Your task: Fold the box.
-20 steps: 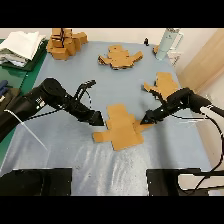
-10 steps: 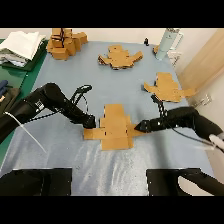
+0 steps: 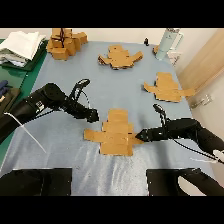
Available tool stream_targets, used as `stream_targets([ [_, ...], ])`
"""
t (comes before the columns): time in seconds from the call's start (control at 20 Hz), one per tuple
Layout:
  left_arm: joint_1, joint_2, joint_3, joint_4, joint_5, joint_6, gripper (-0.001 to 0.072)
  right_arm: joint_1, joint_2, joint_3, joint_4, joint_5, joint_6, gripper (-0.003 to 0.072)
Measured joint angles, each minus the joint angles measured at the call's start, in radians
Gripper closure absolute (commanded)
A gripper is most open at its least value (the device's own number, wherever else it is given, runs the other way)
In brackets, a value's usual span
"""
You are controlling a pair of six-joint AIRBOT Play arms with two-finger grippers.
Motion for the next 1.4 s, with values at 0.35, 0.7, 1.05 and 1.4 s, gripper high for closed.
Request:
stream_targets([
  [0.35,0.000,-0.048,0.001,-0.035,-0.029,-0.032,0.0113,0.006,-0.076,0.031,0.024,-0.058,-0.038,0.0684],
  [0.7,0.061,-0.163,0.034,-0.157,-0.086,0.037,0.0112,0.078,-0.038,0.021,0.018,-0.060,-0.103,0.0685],
  [1.05,0.133,-0.308,0.040,-0.349,-0.164,0.194,0.0113,0.140,0.093,-0.004,-0.034,0.005,-0.101,0.0685],
  [1.4,0.121,-0.410,0.040,-0.544,-0.256,0.362,0.0116,0.148,0.114,-0.006,-0.046,0.024,-0.095,0.0685],
])
